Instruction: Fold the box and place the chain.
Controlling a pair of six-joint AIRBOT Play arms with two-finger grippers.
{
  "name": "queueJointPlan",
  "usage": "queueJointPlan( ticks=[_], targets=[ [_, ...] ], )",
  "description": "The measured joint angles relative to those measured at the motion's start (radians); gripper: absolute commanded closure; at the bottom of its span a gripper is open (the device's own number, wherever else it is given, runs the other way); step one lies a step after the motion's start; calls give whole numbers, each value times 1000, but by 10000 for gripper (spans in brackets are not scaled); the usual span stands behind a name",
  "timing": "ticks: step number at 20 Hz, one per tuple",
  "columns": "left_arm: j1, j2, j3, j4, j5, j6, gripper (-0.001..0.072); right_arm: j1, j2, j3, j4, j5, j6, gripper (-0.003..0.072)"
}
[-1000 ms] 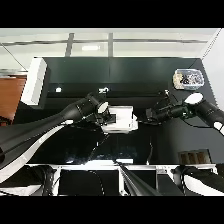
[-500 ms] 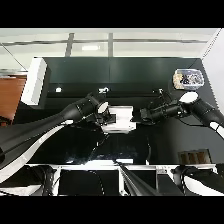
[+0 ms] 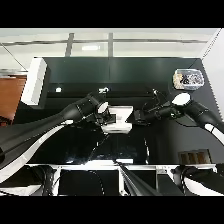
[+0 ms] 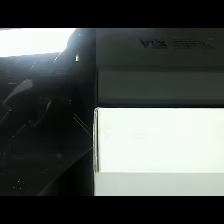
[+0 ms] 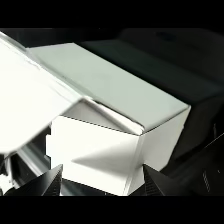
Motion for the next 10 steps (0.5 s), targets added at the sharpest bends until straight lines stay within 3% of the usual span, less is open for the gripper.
queueJointPlan(
  ticks=[6, 7, 10],
  targets=[
    [0, 0, 0, 0, 0, 0, 678, 137, -4, 59, -219, -113, 233, 148],
    [0, 0, 0, 0, 1, 0, 678, 159, -6, 75, -267, -122, 281, 214],
    [0, 0, 0, -1, 1, -1, 678, 226, -26, 124, -423, -131, 437, 215]
  ],
)
